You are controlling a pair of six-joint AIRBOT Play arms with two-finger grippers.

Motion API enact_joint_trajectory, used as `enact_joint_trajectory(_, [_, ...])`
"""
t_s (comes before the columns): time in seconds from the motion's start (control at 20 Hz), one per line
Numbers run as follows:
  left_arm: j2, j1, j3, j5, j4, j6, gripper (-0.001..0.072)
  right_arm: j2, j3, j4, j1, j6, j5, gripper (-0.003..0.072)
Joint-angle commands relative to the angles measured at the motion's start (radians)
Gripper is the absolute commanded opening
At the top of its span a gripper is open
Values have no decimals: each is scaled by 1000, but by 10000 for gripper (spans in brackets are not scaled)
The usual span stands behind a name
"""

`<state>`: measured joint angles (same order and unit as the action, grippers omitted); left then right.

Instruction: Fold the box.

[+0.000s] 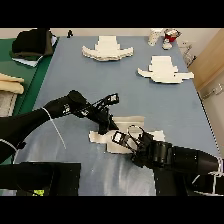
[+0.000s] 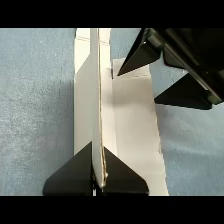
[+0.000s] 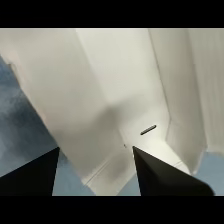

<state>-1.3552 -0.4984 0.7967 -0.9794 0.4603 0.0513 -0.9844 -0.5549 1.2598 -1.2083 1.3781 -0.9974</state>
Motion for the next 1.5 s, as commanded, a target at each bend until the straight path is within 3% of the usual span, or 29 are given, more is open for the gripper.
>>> enact_joint_trajectory(0.0, [1,-1,-1,0,0,0,13,6,0,-48,61,3,58,720])
enact_joint_trajectory(0.25, [1,-1,-1,0,0,0,13,171,2,-32,174,93,50,720])
enact_joint_trajectory(0.5, [1,-1,-1,0,0,0,13,194,2,171,352,390,51,720])
enact_joint_trajectory(0.7, [1,-1,-1,0,0,0,13,193,2,329,491,703,85,720])
enact_joint_trajectory(0.9, [1,-1,-1,0,0,0,13,188,3,640,697,1221,91,720])
enact_joint_trajectory(1.0, [1,-1,-1,0,0,0,13,170,22,772,769,1375,90,720])
enact_joint_trajectory(1.25, [1,-1,-1,0,0,0,13,134,112,861,790,1522,106,720])
enact_joint_trajectory(1.45, [1,-1,-1,0,0,0,13,136,151,869,791,1545,208,720])
